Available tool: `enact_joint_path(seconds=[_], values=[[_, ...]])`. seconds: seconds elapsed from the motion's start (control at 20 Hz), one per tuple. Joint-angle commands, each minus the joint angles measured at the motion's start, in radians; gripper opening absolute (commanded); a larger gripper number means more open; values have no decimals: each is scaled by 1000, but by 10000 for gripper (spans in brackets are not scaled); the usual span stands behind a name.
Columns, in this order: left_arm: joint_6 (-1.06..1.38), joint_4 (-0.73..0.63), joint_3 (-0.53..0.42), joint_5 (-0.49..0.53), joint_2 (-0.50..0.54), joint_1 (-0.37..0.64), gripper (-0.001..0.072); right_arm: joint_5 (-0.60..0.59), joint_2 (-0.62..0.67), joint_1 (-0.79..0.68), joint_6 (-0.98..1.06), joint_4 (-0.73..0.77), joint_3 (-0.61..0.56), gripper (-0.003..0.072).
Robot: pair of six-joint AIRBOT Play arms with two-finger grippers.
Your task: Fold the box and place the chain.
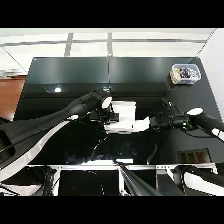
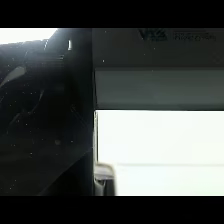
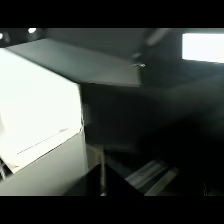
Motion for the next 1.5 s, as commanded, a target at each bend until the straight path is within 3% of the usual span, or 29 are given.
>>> enact_joint_path(seconds=[0.0,0.05,0.3,0.4,0.45,0.55,0.65,1.15,1.45], values=[[0,0,0,1,0,1,26,78,-11,32,-39,6,66,454],[0,0,0,1,0,1,26,102,-11,32,-37,5,85,524],[0,1,0,2,0,1,26,193,-11,60,-2,13,145,522],[0,1,0,2,0,1,26,179,-11,90,24,12,152,423],[0,1,0,2,0,1,26,177,-11,107,37,11,161,422],[0,1,0,2,0,1,26,152,-11,140,88,0,188,311],[0,1,0,2,0,1,26,124,-11,164,161,-46,219,311],[0,4,0,2,0,1,26,-2,-11,401,621,-420,374,310],[0,4,0,8,0,1,26,-92,-15,612,1044,-824,445,301]])
